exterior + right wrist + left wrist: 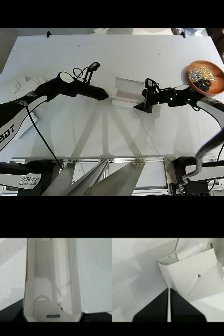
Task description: Fold the box and place the chain.
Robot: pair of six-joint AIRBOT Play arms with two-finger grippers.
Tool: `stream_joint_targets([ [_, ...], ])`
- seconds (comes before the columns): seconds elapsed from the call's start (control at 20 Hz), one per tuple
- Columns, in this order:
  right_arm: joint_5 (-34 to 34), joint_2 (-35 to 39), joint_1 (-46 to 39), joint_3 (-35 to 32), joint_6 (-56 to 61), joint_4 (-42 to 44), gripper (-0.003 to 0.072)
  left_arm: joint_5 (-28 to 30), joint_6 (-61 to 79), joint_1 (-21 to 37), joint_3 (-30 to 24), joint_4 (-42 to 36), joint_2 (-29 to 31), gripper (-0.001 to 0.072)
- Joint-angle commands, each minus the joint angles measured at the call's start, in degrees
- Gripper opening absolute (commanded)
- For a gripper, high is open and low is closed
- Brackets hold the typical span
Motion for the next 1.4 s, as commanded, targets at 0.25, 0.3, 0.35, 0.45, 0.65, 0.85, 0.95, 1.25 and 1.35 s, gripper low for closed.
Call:
stream_joint_targets([
  [0.25, 0.0, 0.0, 0.0, 0.0, 0.0, 0.0, 0.0548, -0.3, 2.1, 0.8, 0.0, -3.0, 0.0, 0.0228],
  [0.3, 0.0, 0.0, 0.0, 0.0, 0.0, 0.0, 0.0548, -0.3, 2.8, 0.8, 0.0, -3.0, 0.0, 0.0231],
  [0.35, 0.0, 0.0, 0.0, 0.0, 0.0, 0.0, 0.0548, -0.4, 3.2, 0.8, 0.0, -3.0, 0.0, 0.0231],
  [0.45, 0.0, 0.0, 0.0, 0.0, 0.0, 0.0, 0.0548, -0.6, 4.3, 0.8, 0.0, -3.0, 0.0, 0.0231],
  [0.65, 0.0, 0.0, 0.0, 0.0, 0.0, 0.0, 0.0548, -1.2, 7.6, 0.8, 0.0, -5.3, 0.0, 0.0239],
  [0.85, 0.0, 0.0, 0.0, 0.0, 0.0, 0.0, 0.0548, -1.4, 10.8, 0.7, 0.0, -10.5, 0.0, 0.0292],
  [0.95, 0.0, 0.0, 0.0, 0.0, 0.0, 0.0, 0.0548, -1.5, 10.8, 0.6, 0.0, -10.1, -0.6, 0.0402],
  [1.25, 0.0, 0.0, 0.0, 0.0, 0.0, 0.0, 0.0548, -4.5, 10.8, 0.6, 0.0, -10.1, -3.4, 0.0453],
  [1.35, 0.0, 0.0, 0.0, 0.0, 0.0, 0.0, 0.0548, -4.5, 10.8, 0.6, 0.0, -10.5, -3.5, 0.0540],
])
